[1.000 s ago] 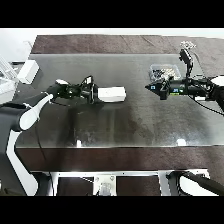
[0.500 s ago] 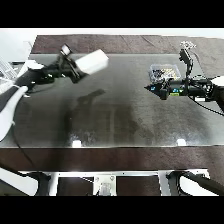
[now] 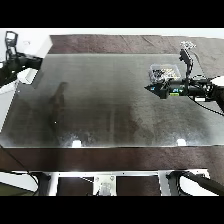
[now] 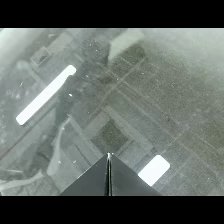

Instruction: Fold the box and place the chain.

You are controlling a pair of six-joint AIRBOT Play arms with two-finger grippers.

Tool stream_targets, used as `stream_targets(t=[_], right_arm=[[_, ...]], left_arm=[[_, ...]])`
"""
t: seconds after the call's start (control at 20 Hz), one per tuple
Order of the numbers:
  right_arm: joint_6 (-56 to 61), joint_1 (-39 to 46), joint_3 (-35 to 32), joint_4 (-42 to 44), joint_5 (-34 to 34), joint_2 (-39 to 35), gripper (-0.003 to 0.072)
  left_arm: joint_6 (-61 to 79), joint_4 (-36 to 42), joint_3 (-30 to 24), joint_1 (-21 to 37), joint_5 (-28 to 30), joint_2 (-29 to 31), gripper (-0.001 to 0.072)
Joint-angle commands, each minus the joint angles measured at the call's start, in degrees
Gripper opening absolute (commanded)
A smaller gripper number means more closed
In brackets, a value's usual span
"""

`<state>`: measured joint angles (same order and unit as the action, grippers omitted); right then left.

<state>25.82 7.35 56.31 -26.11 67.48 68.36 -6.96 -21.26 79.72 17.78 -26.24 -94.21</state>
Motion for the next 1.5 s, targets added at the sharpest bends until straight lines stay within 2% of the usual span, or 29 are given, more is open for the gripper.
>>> stream_targets(t=[0.0, 0.1, 0.2, 0.45, 0.55, 0.7, 0.95, 1.1, 1.25, 1.4, 1.45], right_arm=[[0.1, 0.0, 0.0, 0.0, 0.0, 0.0, 0.0004], [0.2, 0.0, 0.0, 0.1, 0.0, 0.0, 0.0004], [0.3, 0.0, -0.1, 0.3, 0.0, 0.0, 0.0004], [0.8, -0.1, -0.1, 2.4, 0.0, 0.0, 0.0005], [0.8, -0.1, -0.1, 2.8, 0.0, 0.0, 0.0005], [0.8, -0.2, -0.1, 2.9, 0.0, 0.0, 0.0004], [1.2, -0.2, -0.2, 3.2, 0.0, 0.0, 0.0004], [1.3, -0.2, -0.3, 3.3, 0.0, 0.0, 0.0005], [1.5, -0.2, -0.6, 3.7, 0.0, 0.0, 0.0005], [1.6, -0.2, -0.6, 3.7, 0.0, 0.0, 0.001], [1.7, -0.2, -0.6, 3.7, 0.0, 0.0, 0.0027]], left_arm=[[-5.7, -5.2, -0.7, 7.1, -1.7, -0.6, 0.0018], [-5.4, -6.9, -0.7, 11.0, -6.1, -1.7, 0.0018], [-4.6, -9.7, -0.5, 13.4, -7.9, -3.0, 0.0019], [-0.5, -9.7, -0.3, 14.0, -3.9, -5.5, 0.002], [0.3, -9.4, -0.1, 14.0, -4.6, -6.1, 0.002], [2.9, -7.0, 0.3, 14.0, -4.4, -7.0, 0.002], [12.0, 5.3, 0.6, 14.0, -4.2, -7.4, 0.002], [10.4, 5.2, 3.7, 14.0, -7.3, -10.0, 0.002], [8.7, 4.9, 3.9, 14.0, -3.7, -10.9, 0.002], [9.1, 4.7, 3.9, 14.0, -4.9, -11.5, 0.0024], [9.1, 4.7, 3.9, 14.0, -4.7, -11.7, 0.025]])
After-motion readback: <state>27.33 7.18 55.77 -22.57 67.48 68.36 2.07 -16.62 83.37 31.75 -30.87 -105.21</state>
